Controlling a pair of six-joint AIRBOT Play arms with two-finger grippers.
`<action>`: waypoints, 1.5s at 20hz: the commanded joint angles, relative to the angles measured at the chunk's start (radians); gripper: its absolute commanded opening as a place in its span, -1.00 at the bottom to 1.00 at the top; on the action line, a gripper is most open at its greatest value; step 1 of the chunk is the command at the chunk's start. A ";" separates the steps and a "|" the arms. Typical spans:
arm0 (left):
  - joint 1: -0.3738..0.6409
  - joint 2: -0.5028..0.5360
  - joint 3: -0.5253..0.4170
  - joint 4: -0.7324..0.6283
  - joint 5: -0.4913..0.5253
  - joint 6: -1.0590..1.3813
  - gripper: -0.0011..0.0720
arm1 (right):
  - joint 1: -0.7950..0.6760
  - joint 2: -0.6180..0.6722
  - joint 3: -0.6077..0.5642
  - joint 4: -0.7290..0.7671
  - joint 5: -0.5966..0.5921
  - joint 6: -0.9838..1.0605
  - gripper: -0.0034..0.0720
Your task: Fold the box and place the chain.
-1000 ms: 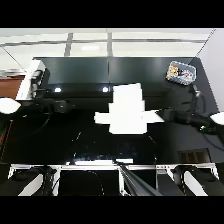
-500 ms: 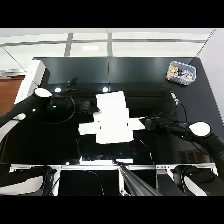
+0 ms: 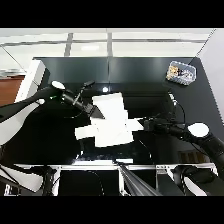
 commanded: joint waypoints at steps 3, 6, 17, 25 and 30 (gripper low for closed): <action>-0.067 -0.089 0.155 0.197 -0.123 0.042 -0.26 | 0.001 0.001 0.000 -0.003 0.000 0.000 -0.88; -0.070 -0.091 0.179 0.196 -0.113 0.066 -0.85 | 0.001 0.001 0.000 -0.016 -0.001 0.000 -0.83; -0.114 0.264 -0.126 0.088 0.174 0.168 -0.91 | -0.177 0.001 0.351 -0.679 0.673 0.000 0.88; -0.290 0.409 -0.288 0.163 0.615 0.723 -0.91 | -0.173 0.001 0.335 -0.591 0.509 -0.195 0.88; -0.344 0.378 -0.288 0.198 0.765 0.732 -0.91 | -0.121 0.000 0.218 -0.544 0.472 -0.460 0.88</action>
